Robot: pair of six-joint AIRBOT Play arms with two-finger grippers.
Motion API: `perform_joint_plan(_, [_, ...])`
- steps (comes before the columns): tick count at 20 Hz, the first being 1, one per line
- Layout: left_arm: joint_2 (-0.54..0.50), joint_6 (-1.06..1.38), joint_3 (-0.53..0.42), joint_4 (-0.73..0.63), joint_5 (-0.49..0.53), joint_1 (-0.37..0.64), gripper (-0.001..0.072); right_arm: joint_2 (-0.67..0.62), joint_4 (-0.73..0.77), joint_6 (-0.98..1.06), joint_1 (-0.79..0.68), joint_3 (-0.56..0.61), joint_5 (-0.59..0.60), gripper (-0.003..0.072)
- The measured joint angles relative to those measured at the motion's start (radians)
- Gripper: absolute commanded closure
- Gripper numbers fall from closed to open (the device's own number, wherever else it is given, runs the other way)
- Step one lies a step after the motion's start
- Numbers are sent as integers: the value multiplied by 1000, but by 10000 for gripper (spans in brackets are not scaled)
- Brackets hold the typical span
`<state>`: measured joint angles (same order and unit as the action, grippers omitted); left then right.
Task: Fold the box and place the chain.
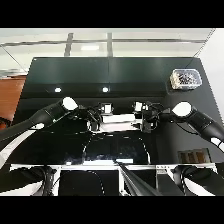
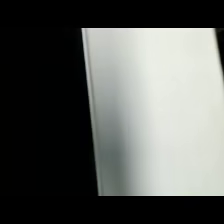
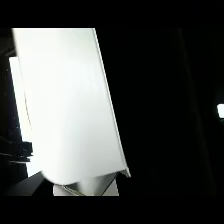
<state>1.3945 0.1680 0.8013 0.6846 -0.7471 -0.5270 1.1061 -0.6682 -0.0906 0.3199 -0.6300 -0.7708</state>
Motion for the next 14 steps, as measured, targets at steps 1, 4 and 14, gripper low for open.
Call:
perform_joint_plan(1, [0, 0, 0, 0, 0, 0, 682, 0, 8, -8, 0, 1, -3, -26])
perform_joint_plan(4, [0, 0, 0, 0, 0, 0, 682, 12, 23, -32, 0, 18, -18, -26])
perform_joint_plan(14, [0, 0, 0, 0, 2, 0, 681, 113, 80, -188, 0, 43, -24, -26])
